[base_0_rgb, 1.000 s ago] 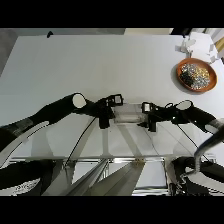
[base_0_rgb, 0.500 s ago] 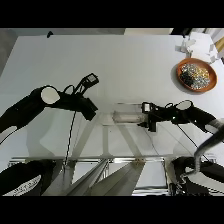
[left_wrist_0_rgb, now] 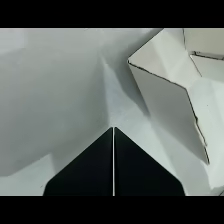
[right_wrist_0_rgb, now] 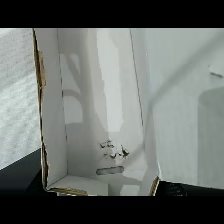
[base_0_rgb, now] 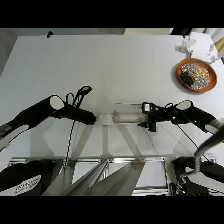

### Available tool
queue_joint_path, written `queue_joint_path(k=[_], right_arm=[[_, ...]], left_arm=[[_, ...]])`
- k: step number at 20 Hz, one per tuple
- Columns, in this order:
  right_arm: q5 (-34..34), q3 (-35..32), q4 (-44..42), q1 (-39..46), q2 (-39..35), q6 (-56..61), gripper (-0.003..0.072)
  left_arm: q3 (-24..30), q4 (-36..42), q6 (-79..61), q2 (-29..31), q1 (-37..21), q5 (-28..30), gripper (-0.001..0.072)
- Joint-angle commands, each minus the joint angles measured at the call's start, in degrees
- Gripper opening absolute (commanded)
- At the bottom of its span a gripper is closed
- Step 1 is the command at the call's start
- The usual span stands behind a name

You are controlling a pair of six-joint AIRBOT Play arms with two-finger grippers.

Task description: Fold the box and place the chain.

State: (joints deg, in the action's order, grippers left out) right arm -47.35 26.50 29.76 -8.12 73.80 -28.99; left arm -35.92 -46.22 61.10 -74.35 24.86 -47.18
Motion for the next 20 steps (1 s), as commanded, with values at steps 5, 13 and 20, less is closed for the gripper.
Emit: queue_joint_path(k=[5,13,20], right_arm=[[0.00,0.00,-0.04,-0.02,-0.02,0.02,0.0314],[0.00,0.00,-0.02,-0.02,-0.02,0.02,0.0314],[0.00,0.00,-0.02,-0.02,-0.02,0.02,0.0314]], left_arm=[[0.39,8.20,0.20,-3.28,2.62,5.25,0.0003],[-2.47,12.76,-2.82,-3.58,5.42,2.91,0.0004],[-6.62,13.35,-2.51,-2.58,6.88,-0.63,0.0098]])
